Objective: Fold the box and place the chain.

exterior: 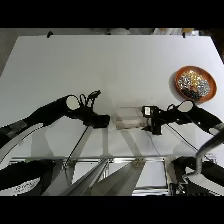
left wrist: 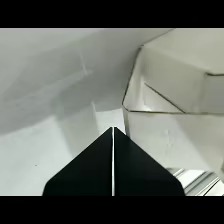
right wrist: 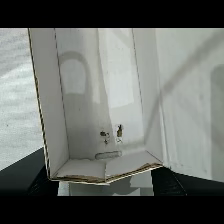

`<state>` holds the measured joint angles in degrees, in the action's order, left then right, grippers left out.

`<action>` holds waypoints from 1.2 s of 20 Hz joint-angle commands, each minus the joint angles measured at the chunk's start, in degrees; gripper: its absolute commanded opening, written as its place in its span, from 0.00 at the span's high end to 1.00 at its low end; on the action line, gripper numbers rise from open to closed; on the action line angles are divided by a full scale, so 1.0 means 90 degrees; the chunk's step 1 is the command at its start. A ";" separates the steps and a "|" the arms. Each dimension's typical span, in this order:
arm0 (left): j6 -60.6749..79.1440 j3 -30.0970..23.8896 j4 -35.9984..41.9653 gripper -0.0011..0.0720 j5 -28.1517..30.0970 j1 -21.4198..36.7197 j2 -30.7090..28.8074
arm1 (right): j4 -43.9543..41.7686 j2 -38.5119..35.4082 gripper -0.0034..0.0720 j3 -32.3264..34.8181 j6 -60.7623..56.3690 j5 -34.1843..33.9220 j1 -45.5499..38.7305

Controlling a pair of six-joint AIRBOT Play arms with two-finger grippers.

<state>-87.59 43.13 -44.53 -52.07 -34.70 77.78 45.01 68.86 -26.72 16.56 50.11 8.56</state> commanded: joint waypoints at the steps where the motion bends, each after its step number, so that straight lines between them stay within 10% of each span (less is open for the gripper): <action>1: 0.0066 0.0007 0.0090 0.82 0.0233 -0.0051 -0.0335 | 0.0000 0.0000 0.37 -0.0002 -0.0002 0.0002 0.0000; 10: 0.0066 0.0012 0.0255 0.61 0.0512 -0.0359 -0.0384 | 0.0000 0.0000 0.37 -0.0002 -0.0002 0.0002 0.0000; 24: -0.0580 0.0398 -0.0287 0.60 0.0692 -0.0811 -0.0199 | 0.0000 0.0000 0.37 -0.0002 -0.0002 0.0002 0.0000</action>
